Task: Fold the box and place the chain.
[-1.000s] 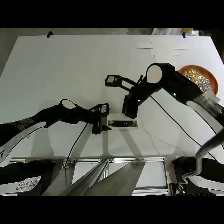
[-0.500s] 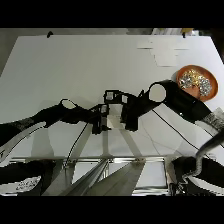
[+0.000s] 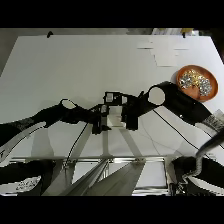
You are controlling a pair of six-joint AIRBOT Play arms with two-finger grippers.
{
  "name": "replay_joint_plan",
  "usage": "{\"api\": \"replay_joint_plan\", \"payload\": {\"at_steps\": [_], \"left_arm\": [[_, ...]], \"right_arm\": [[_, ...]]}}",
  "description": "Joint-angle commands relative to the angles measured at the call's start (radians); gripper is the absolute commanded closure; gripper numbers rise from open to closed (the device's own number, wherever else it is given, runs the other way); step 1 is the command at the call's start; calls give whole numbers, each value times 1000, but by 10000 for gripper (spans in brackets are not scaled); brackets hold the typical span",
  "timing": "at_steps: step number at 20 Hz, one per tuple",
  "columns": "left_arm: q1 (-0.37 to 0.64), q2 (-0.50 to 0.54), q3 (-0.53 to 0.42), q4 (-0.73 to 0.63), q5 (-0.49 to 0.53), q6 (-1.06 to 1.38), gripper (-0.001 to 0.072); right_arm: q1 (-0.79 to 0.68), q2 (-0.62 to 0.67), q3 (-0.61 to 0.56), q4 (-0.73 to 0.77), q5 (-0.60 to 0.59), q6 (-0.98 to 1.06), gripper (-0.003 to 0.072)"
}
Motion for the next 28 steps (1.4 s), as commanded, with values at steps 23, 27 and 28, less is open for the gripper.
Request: {"api": "replay_joint_plan", "payload": {"at_steps": [23,27,28], "left_arm": [[0,0,0,0,0,0,488],[0,0,0,0,0,0,488],[0,0,0,0,0,0,488]], "right_arm": [[10,1,-80,-12,-56,4,606],[10,4,-80,-17,-71,4,605],[10,8,-80,-21,-81,5,607]]}}
